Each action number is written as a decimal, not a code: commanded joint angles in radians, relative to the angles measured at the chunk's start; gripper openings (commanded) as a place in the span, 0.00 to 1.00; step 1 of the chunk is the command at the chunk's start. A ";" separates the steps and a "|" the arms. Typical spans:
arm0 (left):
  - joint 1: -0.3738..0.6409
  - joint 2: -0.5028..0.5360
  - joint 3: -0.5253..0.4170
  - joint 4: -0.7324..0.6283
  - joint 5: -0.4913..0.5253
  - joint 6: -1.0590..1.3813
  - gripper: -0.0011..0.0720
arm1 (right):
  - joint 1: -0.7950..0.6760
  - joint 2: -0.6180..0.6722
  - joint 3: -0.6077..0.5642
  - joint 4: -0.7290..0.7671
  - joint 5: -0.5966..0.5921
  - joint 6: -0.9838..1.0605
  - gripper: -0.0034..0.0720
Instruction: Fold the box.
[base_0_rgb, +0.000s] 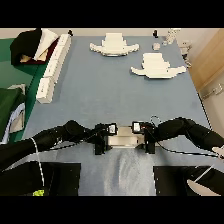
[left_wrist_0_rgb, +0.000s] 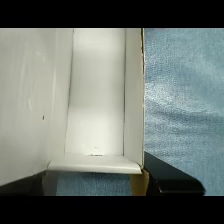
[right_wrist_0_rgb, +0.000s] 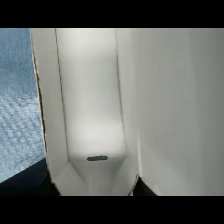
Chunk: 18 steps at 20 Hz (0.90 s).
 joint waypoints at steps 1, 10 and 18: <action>0.001 0.000 0.001 0.000 0.001 0.000 0.73 | 0.001 0.000 0.000 0.000 0.000 0.000 0.72; 0.001 0.000 0.001 0.000 0.001 0.000 0.73 | 0.001 0.000 0.000 0.005 0.000 0.000 0.72; 0.001 0.000 0.001 0.000 0.001 0.000 0.73 | 0.001 0.010 0.001 -0.007 -0.003 0.064 0.91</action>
